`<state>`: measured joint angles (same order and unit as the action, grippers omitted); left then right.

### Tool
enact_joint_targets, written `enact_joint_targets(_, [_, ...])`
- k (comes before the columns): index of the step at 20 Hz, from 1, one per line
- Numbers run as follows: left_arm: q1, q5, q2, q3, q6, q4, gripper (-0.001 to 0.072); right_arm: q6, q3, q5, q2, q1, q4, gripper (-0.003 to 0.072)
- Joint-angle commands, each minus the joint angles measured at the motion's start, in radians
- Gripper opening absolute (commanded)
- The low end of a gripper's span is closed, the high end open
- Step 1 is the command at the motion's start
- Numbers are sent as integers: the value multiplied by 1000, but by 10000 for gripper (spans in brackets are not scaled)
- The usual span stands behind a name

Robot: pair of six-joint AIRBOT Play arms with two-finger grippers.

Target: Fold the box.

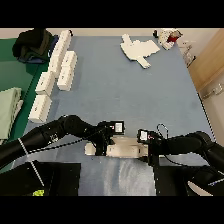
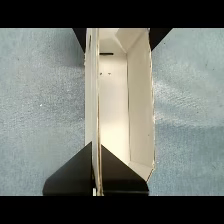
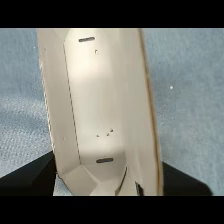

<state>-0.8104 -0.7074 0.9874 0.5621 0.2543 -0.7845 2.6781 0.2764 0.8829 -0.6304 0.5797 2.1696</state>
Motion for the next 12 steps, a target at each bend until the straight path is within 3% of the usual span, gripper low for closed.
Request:
enact_joint_targets(1, [0,0,0,0,0,0,14,1,-4,1,0,0,-2,713])
enact_joint_targets(8, [0,0,0,0,0,0,14,59,-81,-146,0,0,-16,712])
enact_joint_targets(12, [0,0,0,0,0,0,14,106,-85,-153,-27,0,4,688])
